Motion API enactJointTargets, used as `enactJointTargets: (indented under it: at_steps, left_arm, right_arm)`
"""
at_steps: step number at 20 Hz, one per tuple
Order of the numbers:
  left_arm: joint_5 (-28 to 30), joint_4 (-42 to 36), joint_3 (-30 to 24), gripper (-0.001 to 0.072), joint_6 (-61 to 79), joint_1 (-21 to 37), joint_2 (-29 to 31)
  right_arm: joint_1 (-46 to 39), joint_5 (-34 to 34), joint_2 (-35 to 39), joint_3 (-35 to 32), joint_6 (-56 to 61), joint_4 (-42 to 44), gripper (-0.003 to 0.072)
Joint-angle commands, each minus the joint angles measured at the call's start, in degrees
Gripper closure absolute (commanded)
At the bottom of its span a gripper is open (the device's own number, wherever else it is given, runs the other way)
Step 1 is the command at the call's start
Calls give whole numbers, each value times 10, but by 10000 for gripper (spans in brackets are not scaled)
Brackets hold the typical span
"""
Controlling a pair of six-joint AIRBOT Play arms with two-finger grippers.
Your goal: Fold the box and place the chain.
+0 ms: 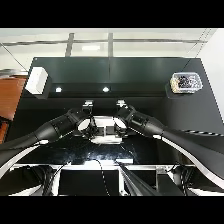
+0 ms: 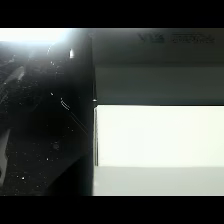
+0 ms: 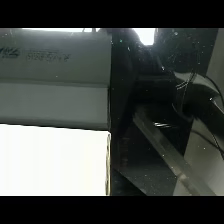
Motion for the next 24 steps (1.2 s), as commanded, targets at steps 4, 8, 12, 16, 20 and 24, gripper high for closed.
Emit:
enactJointTargets:
  at_steps: [4,8,12,16,20,24]
  left_arm:
    - [2,2,0,680,1,0,0]
    - [-1,2,0,682,1,0,0]
    - [0,2,0,682,1,0,0]
    - [-2,2,0,682,1,0,0]
    - [3,5,0,681,1,0,0]
    - [0,4,0,681,1,0,0]
  right_arm:
    - [-19,18,19,3,-28,7,195]
    - [-49,52,96,3,-141,10,196]
    - [-96,123,233,3,-228,-25,195]
    - [-198,151,322,3,-271,-130,195]
    - [-345,79,318,-2,-340,-168,-17]
    - [-491,-32,260,4,-358,-151,-13]
